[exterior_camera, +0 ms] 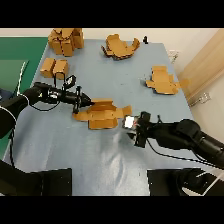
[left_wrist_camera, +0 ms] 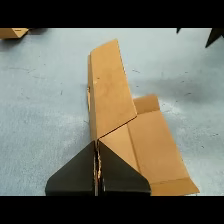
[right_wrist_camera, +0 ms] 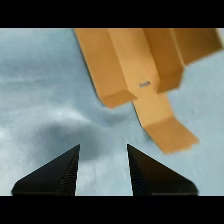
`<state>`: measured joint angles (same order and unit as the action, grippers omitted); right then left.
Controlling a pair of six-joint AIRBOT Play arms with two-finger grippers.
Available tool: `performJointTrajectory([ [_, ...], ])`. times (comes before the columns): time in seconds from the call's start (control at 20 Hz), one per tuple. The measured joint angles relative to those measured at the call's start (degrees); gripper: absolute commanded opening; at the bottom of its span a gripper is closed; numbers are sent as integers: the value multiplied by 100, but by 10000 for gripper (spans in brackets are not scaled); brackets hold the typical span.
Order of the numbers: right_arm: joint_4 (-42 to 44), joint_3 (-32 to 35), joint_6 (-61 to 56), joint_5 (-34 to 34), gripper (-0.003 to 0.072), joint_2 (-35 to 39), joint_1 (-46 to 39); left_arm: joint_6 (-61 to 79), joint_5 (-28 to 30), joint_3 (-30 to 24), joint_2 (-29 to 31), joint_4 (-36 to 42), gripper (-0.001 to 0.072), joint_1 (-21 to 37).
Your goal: Fold the box.
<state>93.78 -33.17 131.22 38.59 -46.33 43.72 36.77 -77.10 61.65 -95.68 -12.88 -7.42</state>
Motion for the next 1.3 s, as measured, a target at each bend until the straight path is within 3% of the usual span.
performJointTrajectory([
  [0.5,-114,-166,1049,-2243,452,-2046,439,120,72,-44,0,138,19,96],
  [0.8,-79,-328,1185,-2623,452,-2551,459,116,48,-44,0,153,19,98],
  [1.3,-52,-581,1128,-2881,452,-2638,87,-39,-232,-44,0,111,19,96],
])
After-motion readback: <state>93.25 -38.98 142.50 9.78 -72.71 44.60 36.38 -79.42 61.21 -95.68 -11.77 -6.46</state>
